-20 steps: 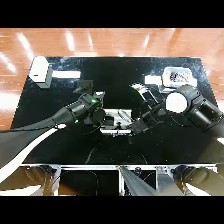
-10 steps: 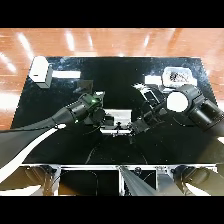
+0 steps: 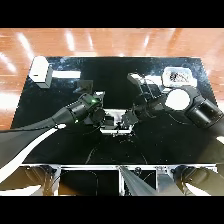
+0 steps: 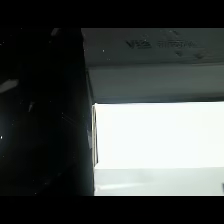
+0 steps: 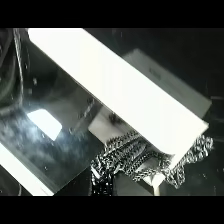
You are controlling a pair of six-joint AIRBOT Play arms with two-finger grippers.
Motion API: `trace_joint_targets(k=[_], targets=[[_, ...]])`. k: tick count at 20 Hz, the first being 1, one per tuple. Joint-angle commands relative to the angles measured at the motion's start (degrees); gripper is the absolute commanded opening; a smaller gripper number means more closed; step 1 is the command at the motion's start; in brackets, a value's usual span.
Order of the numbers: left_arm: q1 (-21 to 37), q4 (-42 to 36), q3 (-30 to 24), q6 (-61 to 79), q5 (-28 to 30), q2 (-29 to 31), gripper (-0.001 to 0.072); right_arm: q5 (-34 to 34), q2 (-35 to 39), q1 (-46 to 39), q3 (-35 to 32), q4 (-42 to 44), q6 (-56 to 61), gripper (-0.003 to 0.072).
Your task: Fold the box and place the chain.
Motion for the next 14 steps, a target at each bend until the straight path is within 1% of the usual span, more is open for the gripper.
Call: trace_joint_targets(k=[1, 4, 5, 6, 7, 9, 11, 12, 14], targets=[[0.0, 0.0, 0.0, 0.0, 0.0, 0.0, 0.0023, -2.9, -1.4, 0.0, 0.0, 0.9, -0.2, 0.0035], [0.0, 0.0, 0.0, 0.0, 0.0, 0.0, 0.0023, -2.6, -3.2, 0.0, 0.0, 0.9, 0.5, 0.0037], [0.0, 0.0, 0.0, 0.0, 0.0, 0.0, 0.0023, -2.4, -3.2, -0.1, 0.0, 0.7, 0.6, 0.0122], [0.0, 0.0, 0.0, 0.0, 0.0, 0.0, 0.0023, -1.5, -3.2, -0.6, 0.0, 0.7, 0.6, 0.045], [0.0, 0.0, 0.0, 0.0, 0.0, 0.0, 0.0023, 0.0, -3.2, -1.2, 0.0, 0.6, 0.5, 0.0583], [0.0, 0.0, 0.0, 0.0, 0.0, 0.0, 0.0023, 4.8, -2.6, -3.1, 0.0, 0.6, -3.0, 0.0582], [0.0, 0.0, 0.0, 0.0, 0.0, 0.0, 0.0023, 12.1, -0.5, -5.1, -0.1, 0.3, -10.8, 0.0582], [0.0, 0.0, 0.0, 0.0, 0.0, 0.0, 0.0023, 14.2, 1.1, -6.4, -0.9, -0.3, -12.9, 0.0582], [0.0, 0.0, 0.0, 0.0, 0.0, 0.0, 0.0023, 14.1, 4.7, -10.2, -5.4, -0.3, -17.2, 0.0581]])
